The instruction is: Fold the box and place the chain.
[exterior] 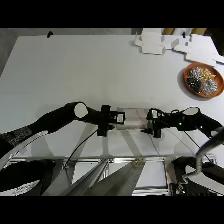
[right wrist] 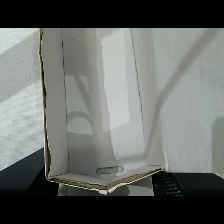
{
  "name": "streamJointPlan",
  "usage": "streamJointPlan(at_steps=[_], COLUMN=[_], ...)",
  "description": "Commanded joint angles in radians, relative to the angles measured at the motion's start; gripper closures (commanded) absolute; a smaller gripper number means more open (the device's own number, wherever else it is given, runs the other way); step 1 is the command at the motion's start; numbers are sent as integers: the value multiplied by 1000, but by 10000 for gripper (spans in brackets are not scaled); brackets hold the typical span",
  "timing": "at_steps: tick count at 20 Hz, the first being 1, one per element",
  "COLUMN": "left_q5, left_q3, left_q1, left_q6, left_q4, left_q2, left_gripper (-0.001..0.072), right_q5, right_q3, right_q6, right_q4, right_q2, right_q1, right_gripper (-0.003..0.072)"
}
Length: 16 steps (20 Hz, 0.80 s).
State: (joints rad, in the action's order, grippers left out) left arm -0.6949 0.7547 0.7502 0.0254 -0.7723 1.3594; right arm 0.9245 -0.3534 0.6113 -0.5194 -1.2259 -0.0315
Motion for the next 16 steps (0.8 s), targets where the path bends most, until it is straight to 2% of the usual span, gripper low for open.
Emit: streamJointPlan(at_steps=[1, 4, 6, 11, 12, 14, 16], left_q5=[21, 54, 56, 55, 55, 56, 55], left_q3=[0, 0, 0, 0, 0, 0, 0], left_q1=[2, 2, 6, 31, 36, 36, 36], left_q6=[-3, -3, -5, -28, -27, -26, -25], left_q4=[65, 114, 133, 186, 191, 196, 196], left_q2=[3, 5, 9, 40, 41, 41, 41], left_gripper=[459, 462, 580, 568, 527, 287, 190], right_q5=[0, 0, 0, 0, 0, 0, 0], right_q3=[0, 0, 0, 0, 0, 0, 0], right_q6=[0, 0, 0, 0, 0, 0, 0], right_q4=[0, 0, 0, 0, 0, 0, 0], right_q2=[0, 0, 0, 0, 0, 0, 0], right_q1=[0, 0, 0, 0, 0, 0, 0], right_gripper=[290, 290, 290, 290, 290, 290, 290])
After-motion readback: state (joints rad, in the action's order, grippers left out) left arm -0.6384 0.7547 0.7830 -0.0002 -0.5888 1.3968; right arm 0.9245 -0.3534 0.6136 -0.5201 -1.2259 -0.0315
